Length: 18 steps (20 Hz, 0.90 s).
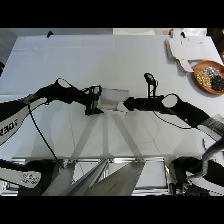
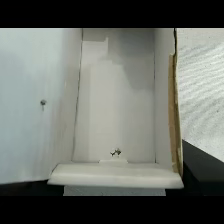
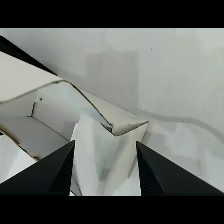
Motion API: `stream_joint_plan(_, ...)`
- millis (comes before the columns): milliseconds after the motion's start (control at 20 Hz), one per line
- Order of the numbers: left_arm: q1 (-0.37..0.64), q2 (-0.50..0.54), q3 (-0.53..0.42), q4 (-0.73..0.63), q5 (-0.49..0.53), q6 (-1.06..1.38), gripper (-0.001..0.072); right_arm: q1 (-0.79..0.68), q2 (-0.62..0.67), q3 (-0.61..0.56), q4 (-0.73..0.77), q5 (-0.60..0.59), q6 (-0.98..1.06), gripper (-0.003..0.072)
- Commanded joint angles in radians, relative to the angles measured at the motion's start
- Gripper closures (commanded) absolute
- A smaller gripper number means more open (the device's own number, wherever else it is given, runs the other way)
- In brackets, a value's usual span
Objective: Fold the box and place the chain.
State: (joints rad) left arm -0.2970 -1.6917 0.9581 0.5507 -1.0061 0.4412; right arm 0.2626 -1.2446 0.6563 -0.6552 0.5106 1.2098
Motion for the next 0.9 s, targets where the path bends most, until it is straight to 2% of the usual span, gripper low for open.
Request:
stream_joint_plan(0, 0.0, 0.0, 0.0, 0.0, 0.0, 0.0, 0.0394, 0.031, 0.001, 0.05, -0.223, 0.043, 0.167, 0.0243)
stream_joint_plan(250, 0.0, 0.0, 0.0, 0.0, 0.0, -0.001, 0.0394, 0.114, -0.014, 0.104, -0.608, 0.039, 0.6, 0.0227)
stream_joint_plan(750, 0.0, 0.0, 0.0, 0.0, 0.0, -0.001, 0.0394, 0.235, -0.163, 0.27, -0.966, 0.281, 1.038, 0.0227)
stream_joint_plan(850, 0.0, 0.0, 0.0, 0.0, 0.0, 0.0, 0.0394, 0.248, -0.163, 0.285, -1.019, 0.291, 1.143, 0.0227)
